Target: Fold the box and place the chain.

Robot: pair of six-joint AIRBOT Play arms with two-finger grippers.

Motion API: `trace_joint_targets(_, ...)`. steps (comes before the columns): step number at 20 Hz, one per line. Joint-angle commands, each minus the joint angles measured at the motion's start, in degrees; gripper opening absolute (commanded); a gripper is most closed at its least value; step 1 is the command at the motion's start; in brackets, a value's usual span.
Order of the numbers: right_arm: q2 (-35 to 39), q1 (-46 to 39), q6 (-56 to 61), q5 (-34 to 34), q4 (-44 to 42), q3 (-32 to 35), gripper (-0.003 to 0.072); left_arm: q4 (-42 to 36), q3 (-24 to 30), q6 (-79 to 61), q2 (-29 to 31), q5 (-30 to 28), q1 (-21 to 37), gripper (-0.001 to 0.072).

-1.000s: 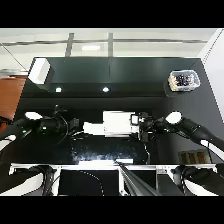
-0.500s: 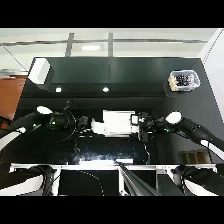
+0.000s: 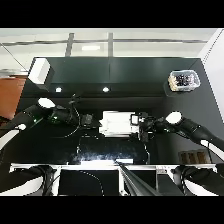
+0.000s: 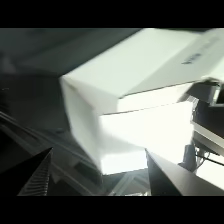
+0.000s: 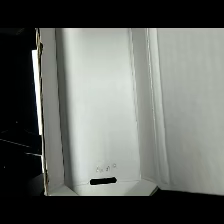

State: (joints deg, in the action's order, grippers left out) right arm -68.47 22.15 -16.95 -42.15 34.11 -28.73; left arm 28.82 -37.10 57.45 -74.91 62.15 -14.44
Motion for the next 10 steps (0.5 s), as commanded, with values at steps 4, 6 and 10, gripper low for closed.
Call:
trace_joint_targets(4, 0.0, 0.0, 0.0, 0.0, 0.0, 0.0, 0.0529, 2.3, -0.6, 7.7, 0.7, -11.1, -9.2, 0.0628)
trace_joint_targets(6, 0.0, 0.0, 0.0, 0.0, 0.0, 0.0, 0.0529, 2.5, -1.1, 9.0, 0.7, -12.6, -11.1, 0.0614)
trace_joint_targets(10, 0.0, 0.0, 0.0, 0.0, 0.0, 0.0, 0.0529, 3.6, -2.2, 11.9, 0.8, -12.9, -11.8, 0.0594)
